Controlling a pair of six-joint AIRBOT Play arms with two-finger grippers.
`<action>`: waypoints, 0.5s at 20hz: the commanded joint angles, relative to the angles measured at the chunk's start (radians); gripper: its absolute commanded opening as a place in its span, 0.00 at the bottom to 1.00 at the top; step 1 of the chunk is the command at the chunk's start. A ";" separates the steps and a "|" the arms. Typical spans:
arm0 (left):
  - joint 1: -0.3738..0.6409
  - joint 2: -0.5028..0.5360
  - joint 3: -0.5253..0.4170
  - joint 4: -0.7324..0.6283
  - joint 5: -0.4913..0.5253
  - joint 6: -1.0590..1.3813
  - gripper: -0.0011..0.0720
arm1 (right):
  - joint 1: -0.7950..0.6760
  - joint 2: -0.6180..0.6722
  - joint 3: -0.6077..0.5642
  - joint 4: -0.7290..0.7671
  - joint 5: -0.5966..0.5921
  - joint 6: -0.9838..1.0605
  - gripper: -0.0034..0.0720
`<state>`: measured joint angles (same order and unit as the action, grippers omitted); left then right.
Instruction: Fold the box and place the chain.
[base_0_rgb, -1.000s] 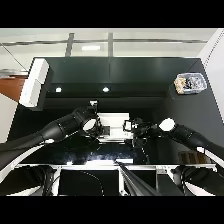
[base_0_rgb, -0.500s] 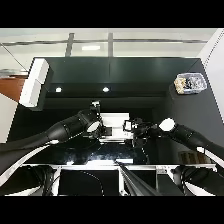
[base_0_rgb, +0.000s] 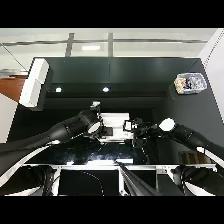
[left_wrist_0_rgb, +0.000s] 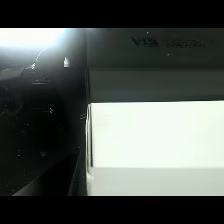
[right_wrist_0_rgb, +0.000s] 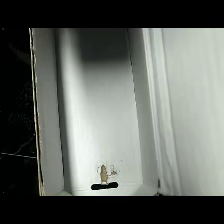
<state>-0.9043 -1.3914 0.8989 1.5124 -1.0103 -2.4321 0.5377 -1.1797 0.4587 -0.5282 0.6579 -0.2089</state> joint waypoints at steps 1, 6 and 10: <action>0.002 -0.001 -0.001 0.003 0.003 -0.011 0.39 | 0.000 -0.001 0.000 0.000 0.000 0.000 0.75; 0.003 0.000 0.013 0.014 -0.018 -0.011 0.39 | 0.000 -0.001 0.000 0.000 0.000 0.000 0.75; 0.004 -0.001 0.048 0.056 -0.027 -0.011 0.39 | 0.000 -0.001 0.000 0.000 0.000 0.000 0.75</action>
